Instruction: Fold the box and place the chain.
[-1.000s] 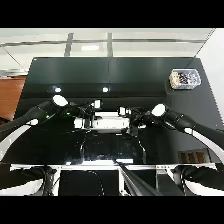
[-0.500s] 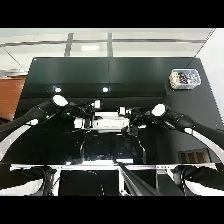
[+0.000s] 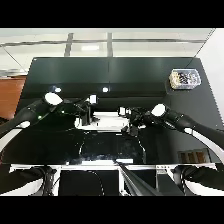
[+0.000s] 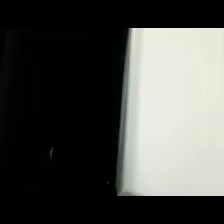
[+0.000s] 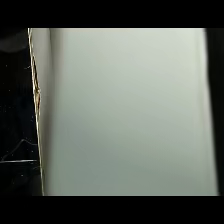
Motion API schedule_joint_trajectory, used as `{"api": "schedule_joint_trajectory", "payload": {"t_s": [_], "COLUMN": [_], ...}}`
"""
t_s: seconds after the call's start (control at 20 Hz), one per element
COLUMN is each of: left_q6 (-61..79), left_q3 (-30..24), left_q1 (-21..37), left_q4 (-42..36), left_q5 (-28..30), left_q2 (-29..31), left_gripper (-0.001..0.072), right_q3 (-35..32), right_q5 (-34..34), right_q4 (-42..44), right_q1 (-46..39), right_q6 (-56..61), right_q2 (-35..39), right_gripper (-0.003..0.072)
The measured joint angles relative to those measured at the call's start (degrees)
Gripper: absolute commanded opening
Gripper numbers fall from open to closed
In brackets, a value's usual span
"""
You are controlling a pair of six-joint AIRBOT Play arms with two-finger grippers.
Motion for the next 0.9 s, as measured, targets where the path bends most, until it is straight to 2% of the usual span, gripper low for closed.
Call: {"api": "schedule_joint_trajectory", "payload": {"t_s": [0.15, 0.2, 0.25, 0.3, 0.35, 0.4, 0.5, 0.65, 0.75, 0.9], "left_q6": [-10.1, -13.9, -18.5, -23.0, -28.0, -32.2, -38.6, -43.1, -44.6, -45.8], "left_q3": [0.0, 0.0, 0.0, 0.0, 0.0, 0.0, -0.6, -1.9, -2.3, -2.3], "left_q1": [2.4, 3.3, 4.2, 4.8, 5.2, 5.3, 4.5, 1.5, -1.0, -3.2], "left_q4": [6.2, 8.1, 9.5, 10.6, 11.5, 11.8, 11.0, 4.8, 0.7, -3.9], "left_q5": [-1.5, -3.0, -5.2, -7.6, -10.7, -13.9, -19.7, -21.0, -16.1, -5.2], "left_q2": [6.1, 8.1, 10.0, 11.4, 12.4, 13.0, 13.3, 12.0, 10.4, 7.4], "left_gripper": [0.0692, 0.0658, 0.0504, 0.0296, 0.0047, 0.0025, 0.0025, 0.0025, 0.0025, 0.0025], "right_q3": [0.0, 0.0, 0.0, 0.0, 0.0, 0.0, 0.0, 0.0, 0.0, 0.0], "right_q5": [0.0, 0.0, 0.0, 0.0, -0.1, -0.1, -0.1, -0.1, -0.1, -0.1], "right_q4": [0.0, 0.0, 0.0, 0.0, 0.0, 0.0, 0.0, 0.0, 0.0, 0.1], "right_q1": [0.0, 0.0, 0.0, 0.0, 0.0, 0.0, 0.0, 0.0, 0.0, 0.0], "right_q6": [0.0, 0.0, 0.0, 0.0, 0.0, 0.0, 0.0, 0.1, 0.1, 0.1], "right_q2": [0.0, 0.0, 0.0, 0.0, 0.0, 0.0, 0.0, 0.0, 0.0, 0.0], "right_gripper": [0.0414, 0.0413, 0.0331, 0.0304, 0.0305, 0.0305, 0.0303, 0.0304, 0.0305, 0.0305]}}
